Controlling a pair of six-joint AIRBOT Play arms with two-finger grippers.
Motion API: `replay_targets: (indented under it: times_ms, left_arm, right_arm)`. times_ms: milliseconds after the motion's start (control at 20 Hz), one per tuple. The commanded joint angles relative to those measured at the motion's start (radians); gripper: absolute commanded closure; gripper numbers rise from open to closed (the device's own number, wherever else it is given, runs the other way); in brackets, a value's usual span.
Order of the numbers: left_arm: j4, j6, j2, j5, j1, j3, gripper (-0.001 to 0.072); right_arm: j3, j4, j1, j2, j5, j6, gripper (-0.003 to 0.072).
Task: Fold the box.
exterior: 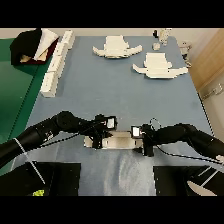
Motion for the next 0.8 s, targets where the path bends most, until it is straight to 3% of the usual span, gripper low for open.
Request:
replay_targets:
  times_ms: [0,250,300,350,750]
  left_arm:
    - [0.000,0.000,0.000,0.000,0.000,0.001,0.0695]
    - [0.000,0.000,0.000,0.000,0.000,0.001,0.0696]
    - [0.000,0.000,0.000,0.000,0.000,0.001,0.0695]
    - [0.000,0.000,0.000,0.000,0.000,0.001,0.0696]
    - [0.000,0.000,0.000,0.000,0.000,0.001,0.0695]
  right_arm:
    - [0.000,0.001,0.000,0.004,0.004,0.003,0.0018]
    - [0.000,0.002,0.001,-0.026,0.010,0.005,0.0067]
    - [0.000,0.001,0.000,-0.030,0.009,0.005,0.0206]
    - [0.000,0.001,0.001,-0.032,0.009,0.005,0.0234]
    - [0.000,-0.008,0.000,-0.032,0.009,0.005,0.0234]
